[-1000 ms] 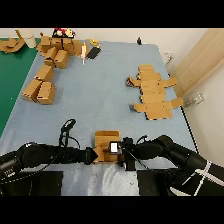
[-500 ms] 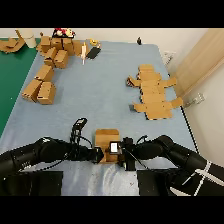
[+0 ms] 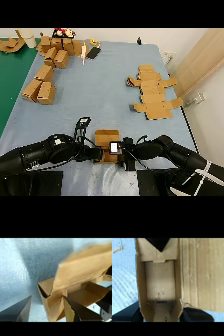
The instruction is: Fold the box.
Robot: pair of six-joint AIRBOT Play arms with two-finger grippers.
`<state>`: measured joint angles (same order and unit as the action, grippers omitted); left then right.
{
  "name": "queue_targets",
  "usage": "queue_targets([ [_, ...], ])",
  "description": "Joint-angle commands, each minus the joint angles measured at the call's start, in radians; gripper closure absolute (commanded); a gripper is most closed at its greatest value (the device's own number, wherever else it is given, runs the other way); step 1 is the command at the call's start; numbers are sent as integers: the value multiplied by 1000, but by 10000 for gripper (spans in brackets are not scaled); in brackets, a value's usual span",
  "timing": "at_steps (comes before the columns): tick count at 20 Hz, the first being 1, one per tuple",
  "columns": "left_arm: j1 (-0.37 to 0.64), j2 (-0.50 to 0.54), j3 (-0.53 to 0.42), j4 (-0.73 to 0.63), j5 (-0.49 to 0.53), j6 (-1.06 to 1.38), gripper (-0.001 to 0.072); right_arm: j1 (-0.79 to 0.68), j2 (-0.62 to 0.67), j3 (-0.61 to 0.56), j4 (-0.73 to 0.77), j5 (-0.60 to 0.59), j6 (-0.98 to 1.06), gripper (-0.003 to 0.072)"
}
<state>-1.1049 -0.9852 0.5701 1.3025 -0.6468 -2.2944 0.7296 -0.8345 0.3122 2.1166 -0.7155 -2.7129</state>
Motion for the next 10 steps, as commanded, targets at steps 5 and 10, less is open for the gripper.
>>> queue_targets([
  [5,-60,-114,95,131,-74,-167,194,0,0,0,0,-1,0,184],
  [10,-79,-208,189,167,-198,-168,194,0,0,0,0,-1,0,184],
])
